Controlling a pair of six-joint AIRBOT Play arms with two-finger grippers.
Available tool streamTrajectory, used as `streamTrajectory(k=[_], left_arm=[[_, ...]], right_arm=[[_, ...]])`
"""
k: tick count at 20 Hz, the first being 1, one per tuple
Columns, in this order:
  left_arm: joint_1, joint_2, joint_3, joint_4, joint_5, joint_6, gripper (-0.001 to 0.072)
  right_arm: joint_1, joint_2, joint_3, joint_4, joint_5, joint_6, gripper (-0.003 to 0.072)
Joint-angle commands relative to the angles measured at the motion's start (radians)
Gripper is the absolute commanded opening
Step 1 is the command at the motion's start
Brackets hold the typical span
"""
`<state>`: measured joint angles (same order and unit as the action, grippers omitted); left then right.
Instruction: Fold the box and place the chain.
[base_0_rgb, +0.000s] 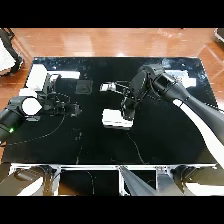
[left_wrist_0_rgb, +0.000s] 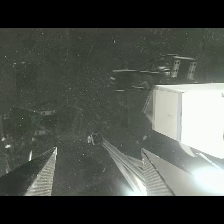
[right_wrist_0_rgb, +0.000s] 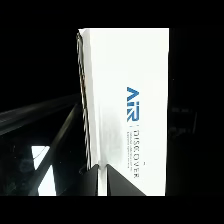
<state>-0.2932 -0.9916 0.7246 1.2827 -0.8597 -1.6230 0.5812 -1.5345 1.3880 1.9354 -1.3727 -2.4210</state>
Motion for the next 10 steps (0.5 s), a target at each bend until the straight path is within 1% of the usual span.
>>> streamTrajectory(k=[1, 10], left_arm=[[0.001, 0.000, 0.000, 0.000, 0.000, 0.000, 0.0613], [0.001, 0.000, 0.000, 0.000, 0.003, 0.000, 0.0612]], right_arm=[[0.001, -0.001, -0.009, 0.000, 0.002, 0.000, 0.0058], [0.006, -0.001, -0.045, 0.012, 0.014, 0.000, 0.0059]])
